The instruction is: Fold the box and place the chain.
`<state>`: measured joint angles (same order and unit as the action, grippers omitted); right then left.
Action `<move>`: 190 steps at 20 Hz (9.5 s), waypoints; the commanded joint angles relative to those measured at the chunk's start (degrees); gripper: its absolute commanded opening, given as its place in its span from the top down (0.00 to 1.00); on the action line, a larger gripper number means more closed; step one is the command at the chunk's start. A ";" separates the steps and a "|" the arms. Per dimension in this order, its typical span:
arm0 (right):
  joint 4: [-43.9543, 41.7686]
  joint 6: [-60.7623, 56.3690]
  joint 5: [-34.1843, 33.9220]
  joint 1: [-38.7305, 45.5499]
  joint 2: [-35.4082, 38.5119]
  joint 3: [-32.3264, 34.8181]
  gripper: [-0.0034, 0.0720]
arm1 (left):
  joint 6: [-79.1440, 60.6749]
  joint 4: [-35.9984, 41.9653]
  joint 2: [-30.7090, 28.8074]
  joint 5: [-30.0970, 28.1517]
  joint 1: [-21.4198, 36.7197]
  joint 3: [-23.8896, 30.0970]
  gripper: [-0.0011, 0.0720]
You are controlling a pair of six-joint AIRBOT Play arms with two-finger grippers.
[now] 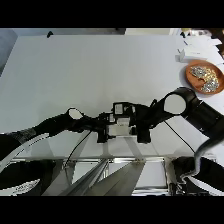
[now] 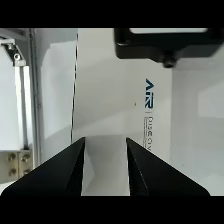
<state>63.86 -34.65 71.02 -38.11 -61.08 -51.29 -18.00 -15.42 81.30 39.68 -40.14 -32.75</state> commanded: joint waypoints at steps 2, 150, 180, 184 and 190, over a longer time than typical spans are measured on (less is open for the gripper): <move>2.51 0.22 -1.75 -3.32 -1.03 -0.11 0.60 | 0.00 0.00 -0.07 0.00 0.04 0.00 0.83; -11.15 9.90 -12.24 1.75 -6.03 1.90 0.34 | 0.00 0.00 -0.04 0.22 0.04 0.00 0.83; -17.90 13.70 -14.32 1.75 -2.62 1.77 0.35 | 0.00 -0.02 -0.04 0.22 0.04 0.00 0.83; -17.57 13.73 -15.19 1.75 -3.34 1.77 0.42 | 0.00 0.00 -0.04 0.20 0.04 0.00 0.83; -16.81 13.66 -14.97 1.75 -4.76 1.77 0.42 | 0.02 0.00 -0.04 0.20 0.04 0.00 0.83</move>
<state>46.39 -20.97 56.03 -36.32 -65.45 -49.47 -17.98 -15.42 81.28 39.90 -40.14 -32.73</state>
